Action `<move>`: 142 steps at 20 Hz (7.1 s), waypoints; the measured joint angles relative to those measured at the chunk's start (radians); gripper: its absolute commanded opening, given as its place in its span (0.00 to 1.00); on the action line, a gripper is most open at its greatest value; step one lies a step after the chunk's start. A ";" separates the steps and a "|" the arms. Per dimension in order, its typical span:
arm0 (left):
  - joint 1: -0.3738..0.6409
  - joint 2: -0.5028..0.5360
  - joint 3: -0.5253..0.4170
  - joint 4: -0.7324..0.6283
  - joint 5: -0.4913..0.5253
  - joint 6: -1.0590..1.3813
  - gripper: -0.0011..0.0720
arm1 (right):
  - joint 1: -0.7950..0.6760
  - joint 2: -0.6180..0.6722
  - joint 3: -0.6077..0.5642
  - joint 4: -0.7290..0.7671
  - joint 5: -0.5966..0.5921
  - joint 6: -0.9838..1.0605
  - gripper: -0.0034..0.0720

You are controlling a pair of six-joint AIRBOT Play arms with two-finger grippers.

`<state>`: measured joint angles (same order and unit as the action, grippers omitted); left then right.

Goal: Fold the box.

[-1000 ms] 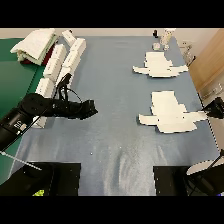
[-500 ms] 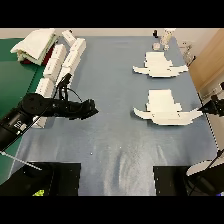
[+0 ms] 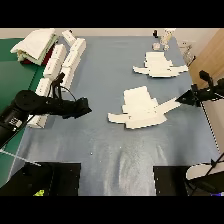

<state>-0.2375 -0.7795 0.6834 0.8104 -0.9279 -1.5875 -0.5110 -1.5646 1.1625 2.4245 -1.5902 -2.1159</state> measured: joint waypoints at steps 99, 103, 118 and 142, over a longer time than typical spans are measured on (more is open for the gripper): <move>0.056 -0.820 0.214 -0.344 -0.503 1.015 0.03 | 0.799 0.854 -0.888 -0.054 0.712 0.074 0.63; 0.054 -0.807 0.241 -0.362 -0.507 1.073 0.03 | 0.797 0.854 -0.835 -0.342 0.739 0.217 0.63; -0.223 -0.271 -0.010 -0.378 -0.008 1.720 0.03 | 0.797 0.854 -0.618 -0.872 0.849 0.905 0.63; -0.383 -0.109 -0.211 -0.476 0.374 1.996 0.02 | 0.797 0.854 -0.613 -0.880 0.900 0.960 0.63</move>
<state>-0.6201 -0.8886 0.4725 0.3340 -0.5541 0.4088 0.2863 -0.7105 0.5495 1.5440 -0.6899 -1.1561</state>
